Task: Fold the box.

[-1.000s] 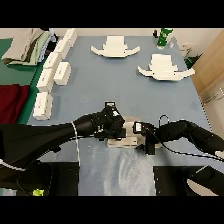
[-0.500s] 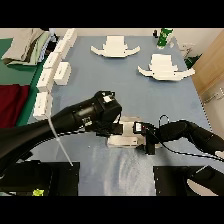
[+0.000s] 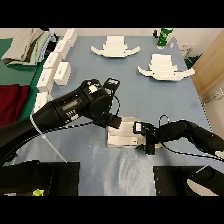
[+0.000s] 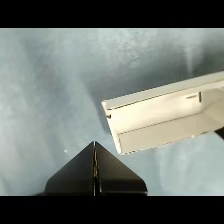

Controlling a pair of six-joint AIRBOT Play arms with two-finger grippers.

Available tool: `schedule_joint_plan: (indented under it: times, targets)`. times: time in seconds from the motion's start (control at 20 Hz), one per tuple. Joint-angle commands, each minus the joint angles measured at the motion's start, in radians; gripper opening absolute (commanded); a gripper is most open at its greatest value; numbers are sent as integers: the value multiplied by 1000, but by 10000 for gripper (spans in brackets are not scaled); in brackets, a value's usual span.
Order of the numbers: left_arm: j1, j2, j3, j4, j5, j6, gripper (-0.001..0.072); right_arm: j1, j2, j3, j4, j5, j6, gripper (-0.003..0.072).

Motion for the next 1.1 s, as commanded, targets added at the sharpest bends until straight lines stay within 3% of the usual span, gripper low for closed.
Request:
schedule_joint_plan:
  times: [0.0, 0.15, 0.25, 0.3, 0.35, 0.4, 0.5, 0.7, 0.9, 1.05]
  targets:
    - [69, 37, -41, -113, 59, 449, 15, 0, 0, 0, 0, 0, 0, 504]
    - [213, 175, -227, -360, 159, 842, 15, 0, 0, 0, 0, 0, 0, 504]
    - [306, 279, -356, -441, 169, 1145, 17, 0, 0, 0, 0, 0, 0, 505]
    - [357, 323, -414, -463, 170, 1292, 52, 0, 0, 0, 0, 0, 0, 504]
    - [402, 354, -463, -488, 192, 1401, 442, 1, 0, 0, 0, 0, 0, 504]
    - [445, 375, -515, -526, 251, 1488, 694, 0, 0, 0, 0, 0, 0, 504]
    - [500, 375, -598, -628, 331, 1628, 694, 0, 0, 0, 0, 0, 0, 504]
    - [513, 297, -721, -863, 417, 2042, 693, 0, 0, 0, 0, 0, 0, 504]
    - [485, 183, -740, -1028, 546, 2255, 694, 0, 0, 0, 0, 0, 0, 504]
    - [455, 103, -734, -1049, 587, 2282, 694, 0, 0, 0, 0, 0, 0, 504]
